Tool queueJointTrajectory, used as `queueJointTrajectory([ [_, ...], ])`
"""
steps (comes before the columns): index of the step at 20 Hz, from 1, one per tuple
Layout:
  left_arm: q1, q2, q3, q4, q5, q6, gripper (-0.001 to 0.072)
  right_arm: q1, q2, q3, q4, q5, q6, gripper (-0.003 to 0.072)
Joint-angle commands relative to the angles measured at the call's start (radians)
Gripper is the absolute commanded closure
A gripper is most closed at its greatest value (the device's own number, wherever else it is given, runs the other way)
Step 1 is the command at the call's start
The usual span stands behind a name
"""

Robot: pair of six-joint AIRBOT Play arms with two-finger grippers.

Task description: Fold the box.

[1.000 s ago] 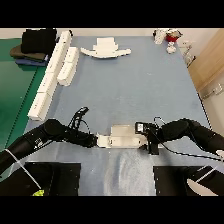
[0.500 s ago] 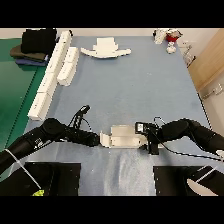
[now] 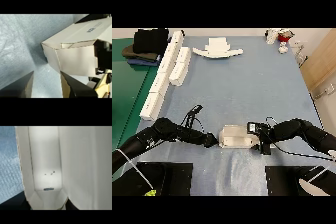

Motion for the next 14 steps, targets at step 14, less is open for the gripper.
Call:
queueJointTrajectory([
  [14,-0.026,-0.001,0.034,-0.143,0.034,-0.029,0.0237,0.000,0.000,0.001,0.000,0.000,0.000,0.0168],
])
